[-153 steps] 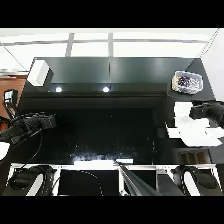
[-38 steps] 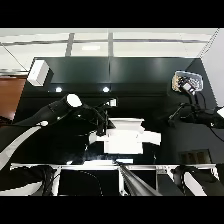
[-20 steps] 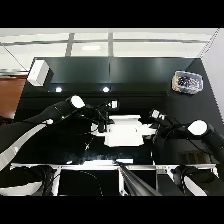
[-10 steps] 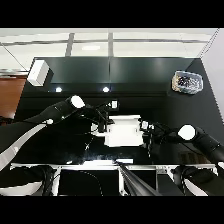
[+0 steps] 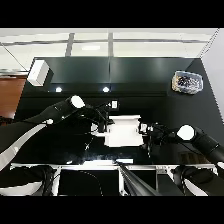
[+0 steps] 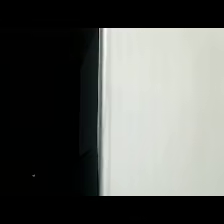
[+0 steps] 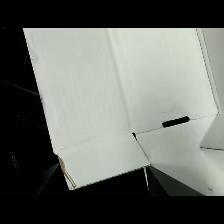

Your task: Fold the box and place the chain.

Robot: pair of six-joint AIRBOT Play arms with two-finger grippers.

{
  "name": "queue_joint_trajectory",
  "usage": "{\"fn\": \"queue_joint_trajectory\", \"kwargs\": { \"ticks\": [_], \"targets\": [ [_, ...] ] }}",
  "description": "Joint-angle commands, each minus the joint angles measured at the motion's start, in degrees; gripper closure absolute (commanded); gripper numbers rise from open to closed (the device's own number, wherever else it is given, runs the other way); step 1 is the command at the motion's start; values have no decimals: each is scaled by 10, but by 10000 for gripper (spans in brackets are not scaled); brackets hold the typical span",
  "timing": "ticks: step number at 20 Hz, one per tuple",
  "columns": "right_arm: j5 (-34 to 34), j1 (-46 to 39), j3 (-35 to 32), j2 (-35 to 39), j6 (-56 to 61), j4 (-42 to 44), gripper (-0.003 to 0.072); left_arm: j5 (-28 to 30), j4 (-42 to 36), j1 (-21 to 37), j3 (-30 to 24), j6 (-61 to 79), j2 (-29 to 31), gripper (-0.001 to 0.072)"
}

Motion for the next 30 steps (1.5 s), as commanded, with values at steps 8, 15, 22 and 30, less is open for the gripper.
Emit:
{"fn": "queue_joint_trajectory", "kwargs": {
  "ticks": [8,15,22,30],
  "targets": [
    [-30,0,0,0,-54,66,51,0,0,0,0,0,0,680],
    [-76,0,3,0,-70,72,51,0,0,0,0,0,0,680],
    [-87,0,33,0,-82,70,52,-2,-2,0,0,0,0,680],
    [-95,0,51,0,-82,76,51,-2,-2,0,0,0,0,680]
  ]
}}
